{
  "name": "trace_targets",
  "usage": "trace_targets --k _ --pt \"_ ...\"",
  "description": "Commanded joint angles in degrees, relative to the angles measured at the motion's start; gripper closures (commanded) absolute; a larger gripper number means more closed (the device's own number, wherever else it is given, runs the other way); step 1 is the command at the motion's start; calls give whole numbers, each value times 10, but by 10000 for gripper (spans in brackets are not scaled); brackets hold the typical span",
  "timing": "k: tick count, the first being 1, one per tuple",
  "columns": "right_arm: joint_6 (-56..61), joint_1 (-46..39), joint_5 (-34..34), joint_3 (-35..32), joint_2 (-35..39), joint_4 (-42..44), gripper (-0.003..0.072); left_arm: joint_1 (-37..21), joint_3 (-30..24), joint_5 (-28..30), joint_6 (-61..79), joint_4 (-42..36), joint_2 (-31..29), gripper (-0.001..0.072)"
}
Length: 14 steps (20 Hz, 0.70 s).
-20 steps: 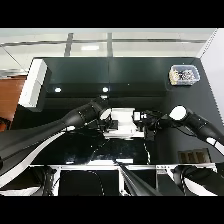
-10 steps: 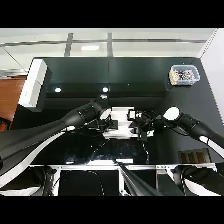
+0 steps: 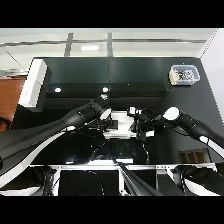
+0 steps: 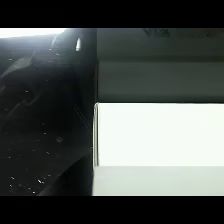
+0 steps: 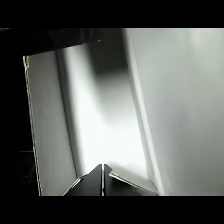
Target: Fold the box and place the chain.
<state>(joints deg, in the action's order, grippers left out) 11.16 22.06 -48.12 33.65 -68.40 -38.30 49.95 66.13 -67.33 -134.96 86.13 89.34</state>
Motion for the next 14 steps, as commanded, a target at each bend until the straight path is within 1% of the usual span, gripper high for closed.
trace_targets --k 1,3,5,6,7,8,10,12,14 --pt "288 -38 -75 28 42 -106 675 0 1 -3 -1 1 0 687" --pt "451 -104 -147 53 90 -183 674 0 0 -3 -1 2 0 687" --pt "579 -192 -172 50 121 -233 674 0 0 -3 -1 2 0 687" --pt "618 -238 -170 41 122 -228 674 0 0 -3 -1 1 0 687" --pt "637 -283 -155 22 118 -204 675 0 0 -3 -1 2 0 687" --pt "638 -325 -138 -4 114 -158 675 0 0 -3 -1 2 0 687" --pt "629 -379 -117 -56 98 -64 675 0 0 -3 -1 2 0 687" --pt "602 -379 -114 -92 72 -23 675 0 0 -3 -1 2 0 687" --pt "579 -348 -118 -108 39 -14 674 0 0 -3 -1 2 0 687"
